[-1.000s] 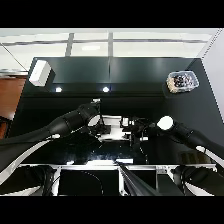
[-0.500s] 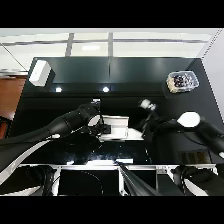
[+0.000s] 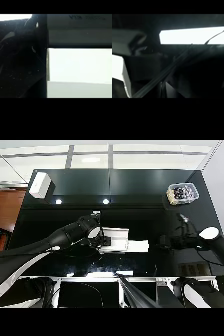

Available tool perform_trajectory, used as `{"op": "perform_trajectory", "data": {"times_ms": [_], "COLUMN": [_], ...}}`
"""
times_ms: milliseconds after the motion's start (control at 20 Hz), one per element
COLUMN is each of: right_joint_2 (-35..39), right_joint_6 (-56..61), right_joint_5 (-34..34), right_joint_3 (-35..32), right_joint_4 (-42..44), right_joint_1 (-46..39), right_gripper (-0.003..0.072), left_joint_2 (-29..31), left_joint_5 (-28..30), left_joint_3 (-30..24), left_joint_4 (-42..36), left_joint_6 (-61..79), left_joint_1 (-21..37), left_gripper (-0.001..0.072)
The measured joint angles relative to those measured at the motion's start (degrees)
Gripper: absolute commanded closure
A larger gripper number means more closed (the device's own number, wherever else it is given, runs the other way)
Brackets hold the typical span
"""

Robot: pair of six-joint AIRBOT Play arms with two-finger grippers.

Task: Fold the box and place the chain.

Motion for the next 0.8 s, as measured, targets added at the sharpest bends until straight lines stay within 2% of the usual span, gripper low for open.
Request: {"op": "perform_trajectory", "data": {"times_ms": [300,350,400,450,600,650,800], "right_joint_2": [-11.19,-11.93,-12.46,-12.83,-13.46,-13.53,-13.73], "right_joint_6": [-7.06,-8.28,-9.44,-10.23,-11.8,-12.17,-12.63], "right_joint_5": [-3.63,-4.02,-3.8,-2.84,0.72,2.16,4.42], "right_joint_3": [0.31,1.09,2.16,3.28,6.47,7.15,8.37], "right_joint_4": [14.88,16.39,17.86,19.39,21.31,21.66,22.34], "right_joint_1": [10.86,12.02,12.96,13.6,14.69,14.84,15.89], "right_gripper": [0.0627,0.0455,0.0201,0.0129,0.0124,0.007,0.0077], "left_joint_2": [0.0,0.0,0.0,0.0,0.0,0.0,0.0], "left_joint_5": [-0.02,-0.02,-0.02,-0.02,-0.04,-0.04,-0.04], "left_joint_3": [0.0,0.0,0.0,0.0,0.0,0.0,0.0], "left_joint_4": [0.0,0.0,0.0,0.0,0.0,0.0,0.02], "left_joint_6": [0.04,0.04,0.02,0.02,0.02,0.02,0.02], "left_joint_1": [0.0,0.0,0.0,0.0,0.0,0.0,0.0], "left_gripper": [0.0682,0.0682,0.0682,0.0682,0.0682,0.0682,0.0682]}}
